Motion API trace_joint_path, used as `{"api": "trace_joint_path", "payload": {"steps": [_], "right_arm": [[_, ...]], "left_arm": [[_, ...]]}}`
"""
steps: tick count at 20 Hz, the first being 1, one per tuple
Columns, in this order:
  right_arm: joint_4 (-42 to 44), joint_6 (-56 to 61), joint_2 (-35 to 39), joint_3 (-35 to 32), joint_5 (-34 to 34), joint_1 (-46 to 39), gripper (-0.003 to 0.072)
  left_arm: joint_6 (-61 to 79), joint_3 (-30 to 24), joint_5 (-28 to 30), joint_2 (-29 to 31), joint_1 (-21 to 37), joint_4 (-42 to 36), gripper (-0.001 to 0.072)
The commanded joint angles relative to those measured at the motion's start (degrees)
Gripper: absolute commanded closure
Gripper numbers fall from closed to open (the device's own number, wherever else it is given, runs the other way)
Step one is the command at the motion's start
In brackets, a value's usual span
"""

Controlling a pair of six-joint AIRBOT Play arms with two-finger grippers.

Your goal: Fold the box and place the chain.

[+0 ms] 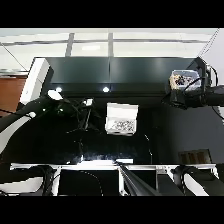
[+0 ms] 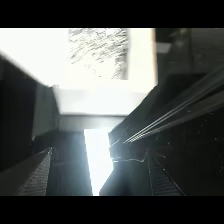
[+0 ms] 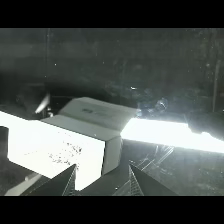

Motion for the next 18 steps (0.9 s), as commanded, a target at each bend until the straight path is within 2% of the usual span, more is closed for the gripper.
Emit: {"api": "trace_joint_path", "payload": {"steps": [1, 5, 11, 18], "right_arm": [[0.0, 0.0, 0.0, 0.0, -0.4, 0.0, 0.0296], [0.0, 0.0, 0.0, 0.0, -0.4, 0.0, 0.0297], [0.0, 0.0, 0.0, 0.0, -0.4, 0.0, 0.0296], [0.0, 0.0, 0.0, 0.0, -0.4, 0.0, 0.0297]], "left_arm": [[0.2, 0.5, 1.8, -0.5, -2.8, 0.2, -0.0005], [-0.4, 0.5, 3.8, -0.6, -3.3, -3.8, -0.0005], [-3.3, 0.7, 7.5, -0.6, -6.9, 0.4, -0.0004], [-4.3, 0.8, 8.7, -0.7, -7.4, -1.7, -0.0004]]}}
